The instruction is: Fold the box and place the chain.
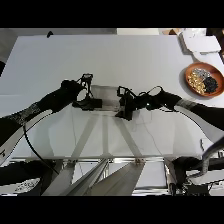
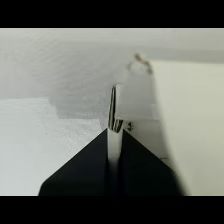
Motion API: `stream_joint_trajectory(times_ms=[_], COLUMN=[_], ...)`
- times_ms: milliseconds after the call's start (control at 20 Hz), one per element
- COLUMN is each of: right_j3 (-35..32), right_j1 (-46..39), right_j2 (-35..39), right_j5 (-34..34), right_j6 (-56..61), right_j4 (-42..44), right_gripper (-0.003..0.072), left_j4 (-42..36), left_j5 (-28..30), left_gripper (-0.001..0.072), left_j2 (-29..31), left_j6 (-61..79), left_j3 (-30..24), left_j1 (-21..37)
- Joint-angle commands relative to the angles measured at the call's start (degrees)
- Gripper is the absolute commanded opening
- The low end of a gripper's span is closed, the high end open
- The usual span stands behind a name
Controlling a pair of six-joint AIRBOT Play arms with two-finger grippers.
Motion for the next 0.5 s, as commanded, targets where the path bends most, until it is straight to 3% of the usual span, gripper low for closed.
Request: stream_joint_trajectory(times_ms=[0, 150, 200, 300, 350, 450], right_j3=[0.0, 0.0, 0.0, 0.0, 0.0, 0.0], right_j1=[0.0, 0.0, 0.0, 0.0, 0.0, 0.0], right_j2=[0.0, 0.0, 0.0, 0.0, 0.0, 0.0], right_j5=[0.0, 0.0, 0.0, 0.0, 0.0, 0.0], right_j6=[0.2, 0.2, 0.2, 0.2, 0.2, 0.2], right_j4=[0.1, 0.1, 0.1, 0.1, 0.1, 0.1], right_gripper=[0.0527, 0.0527, 0.0527, 0.0527, 0.0527, 0.0527], left_j4=[-0.1, -1.2, -2.0, -2.3, -2.3, -2.4], left_j5=[1.1, 1.0, 0.9, 0.7, 0.7, 0.7], left_gripper=[0.0008, 0.0014, 0.0105, 0.0525, 0.0571, 0.0571], left_j2=[-0.1, 0.0, 0.1, 1.2, 2.2, 5.2], left_j6=[-1.4, -1.5, -1.5, -1.4, -1.2, 0.9], left_j3=[0.0, 0.0, 0.0, 0.0, 0.0, 0.0], left_j1=[-0.6, -0.8, -0.8, -0.8, -0.8, -0.8])
